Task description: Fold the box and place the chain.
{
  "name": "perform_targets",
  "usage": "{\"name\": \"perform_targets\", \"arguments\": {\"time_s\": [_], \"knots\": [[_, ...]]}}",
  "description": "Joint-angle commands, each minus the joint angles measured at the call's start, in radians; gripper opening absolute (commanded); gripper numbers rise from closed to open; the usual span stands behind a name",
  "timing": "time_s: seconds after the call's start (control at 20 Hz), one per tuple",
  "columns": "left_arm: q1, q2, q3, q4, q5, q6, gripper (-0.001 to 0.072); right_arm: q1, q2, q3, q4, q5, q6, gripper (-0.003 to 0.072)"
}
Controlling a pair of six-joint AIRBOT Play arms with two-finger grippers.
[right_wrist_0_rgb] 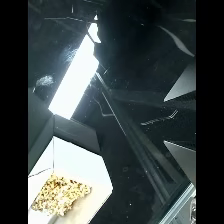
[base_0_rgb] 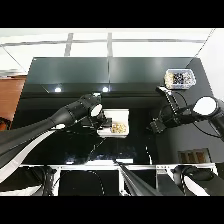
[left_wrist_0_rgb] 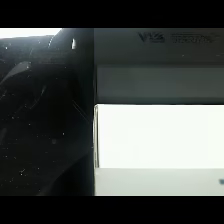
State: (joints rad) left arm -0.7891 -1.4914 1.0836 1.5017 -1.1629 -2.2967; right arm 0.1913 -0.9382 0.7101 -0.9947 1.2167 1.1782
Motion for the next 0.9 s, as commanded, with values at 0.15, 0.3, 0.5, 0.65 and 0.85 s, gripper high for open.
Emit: {"name": "perform_targets", "arguments": {"time_s": [0.15,0.3,0.5,0.65,0.85], "knots": [[-0.006,0.029,0.051,0.026,-0.076,-0.049,0.0450,-0.003,0.001,0.000,0.003,0.013,-0.008,0.0285],[-0.009,0.120,0.054,0.104,-0.084,0.023,0.0450,-0.003,0.001,0.000,0.003,0.009,-0.008,0.0285],[0.001,0.327,-0.057,0.253,-0.102,0.029,0.0450,-0.002,0.001,0.000,0.001,-0.010,-0.008,0.0285],[0.093,0.567,-0.292,0.177,0.130,0.031,0.0450,-0.003,0.001,0.000,0.011,-0.074,-0.008,0.0285],[0.375,0.844,-0.614,-0.117,0.217,0.155,0.0450,-0.002,0.001,0.000,0.066,-0.127,-0.008,0.0285]]}}
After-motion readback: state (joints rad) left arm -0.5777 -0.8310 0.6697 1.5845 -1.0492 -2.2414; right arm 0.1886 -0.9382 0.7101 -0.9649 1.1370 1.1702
